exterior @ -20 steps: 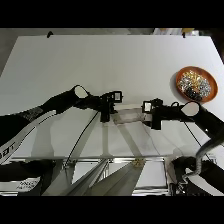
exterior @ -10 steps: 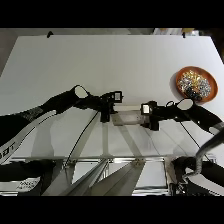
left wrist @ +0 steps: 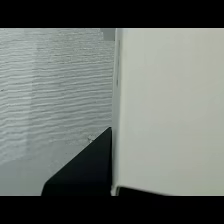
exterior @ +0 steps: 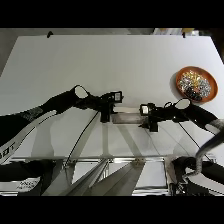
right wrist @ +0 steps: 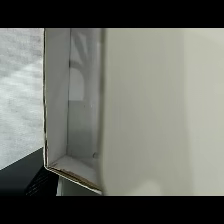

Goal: Fold the box and place the chain.

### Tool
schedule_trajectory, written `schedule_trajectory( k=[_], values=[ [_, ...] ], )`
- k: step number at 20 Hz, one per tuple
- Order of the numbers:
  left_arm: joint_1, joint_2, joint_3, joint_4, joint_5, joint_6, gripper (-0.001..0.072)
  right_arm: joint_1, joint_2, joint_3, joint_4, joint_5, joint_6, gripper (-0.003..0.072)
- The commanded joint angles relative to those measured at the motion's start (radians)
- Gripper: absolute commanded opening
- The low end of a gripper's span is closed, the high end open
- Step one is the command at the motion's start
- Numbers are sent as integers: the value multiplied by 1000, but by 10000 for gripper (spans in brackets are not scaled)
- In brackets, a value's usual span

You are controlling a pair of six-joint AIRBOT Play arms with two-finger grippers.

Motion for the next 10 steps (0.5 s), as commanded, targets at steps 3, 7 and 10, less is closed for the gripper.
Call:
schedule_trajectory(
  k=[3,7,10],
  values=[
    [0,1,1,0,2,-1,14,0,-3,0,21,1,0,546],
    [0,1,1,0,2,-1,14,0,-3,0,21,1,-1,558],
    [0,1,1,0,2,-1,14,0,-3,0,21,1,-1,558]
  ],
)
